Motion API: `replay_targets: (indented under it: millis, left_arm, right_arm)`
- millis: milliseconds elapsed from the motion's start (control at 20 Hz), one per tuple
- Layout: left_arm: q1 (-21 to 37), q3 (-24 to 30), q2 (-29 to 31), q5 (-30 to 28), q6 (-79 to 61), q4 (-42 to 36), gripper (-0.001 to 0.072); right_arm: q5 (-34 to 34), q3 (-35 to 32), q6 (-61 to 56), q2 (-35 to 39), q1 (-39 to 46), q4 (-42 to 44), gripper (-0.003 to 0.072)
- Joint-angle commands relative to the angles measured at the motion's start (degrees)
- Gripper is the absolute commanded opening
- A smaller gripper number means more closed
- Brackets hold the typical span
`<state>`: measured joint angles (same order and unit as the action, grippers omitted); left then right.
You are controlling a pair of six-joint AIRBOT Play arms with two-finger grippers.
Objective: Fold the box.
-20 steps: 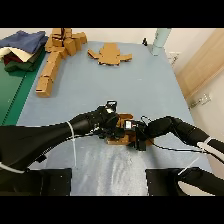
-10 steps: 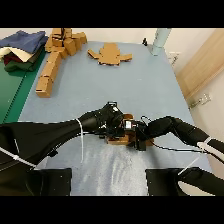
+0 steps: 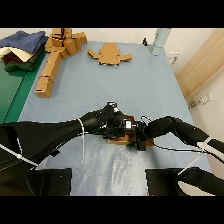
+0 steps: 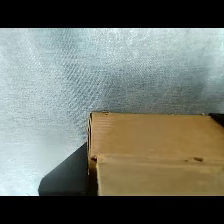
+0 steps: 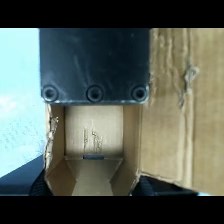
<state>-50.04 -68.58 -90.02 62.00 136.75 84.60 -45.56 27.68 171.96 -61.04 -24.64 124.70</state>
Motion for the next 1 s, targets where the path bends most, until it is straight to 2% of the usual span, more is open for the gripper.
replay_targets:
  millis: [0,150,200,250,300,400,600,700,750,800,850,950]
  left_arm:
    - [0.0,0.0,0.0,-0.3,0.0,-0.5,0.0012]
    - [0.0,0.0,0.0,0.9,0.0,-0.8,0.0016]
    - [0.0,0.0,0.1,1.2,0.0,-0.8,0.0217]
    - [0.0,0.0,0.1,1.6,0.0,-0.8,0.0493]
    - [0.1,0.0,0.1,1.7,0.2,-0.8,0.0559]
    - [0.1,0.0,0.1,1.6,0.2,-0.8,0.0559]
    - [0.1,0.0,0.1,0.9,0.2,0.3,0.0555]
    - [0.1,0.0,0.1,0.4,0.2,0.3,0.0337]
    - [0.1,0.0,0.1,0.0,0.2,0.3,0.0341]
    - [0.1,0.0,0.1,-0.1,0.2,0.3,0.0259]
    - [0.1,0.0,0.1,-0.1,0.1,0.3,0.0003]
    - [0.1,0.0,0.1,-0.2,0.0,0.3,0.0012]
  right_arm:
    - [0.0,0.0,0.0,0.0,0.0,0.0,0.0596]
    - [0.0,0.0,0.0,0.0,0.0,0.0,0.0596]
    - [0.0,0.0,0.0,0.0,0.0,0.0,0.0596]
    - [0.0,0.0,0.0,0.0,0.0,0.0,0.0596]
    - [0.0,0.0,0.0,0.0,0.0,0.0,0.0596]
    - [0.0,0.0,0.0,0.0,0.0,0.0,0.0596]
    - [0.0,0.0,0.0,0.0,0.0,0.0,0.0596]
    - [0.0,0.0,0.0,0.0,0.0,0.0,0.0596]
    - [0.0,0.0,0.0,0.0,0.0,0.0,0.0596]
    - [0.0,0.0,0.0,0.0,0.0,0.0,0.0596]
    - [0.0,0.0,0.0,0.0,0.0,0.0,0.0596]
    - [0.0,0.0,0.0,0.0,0.0,0.0,0.0596]
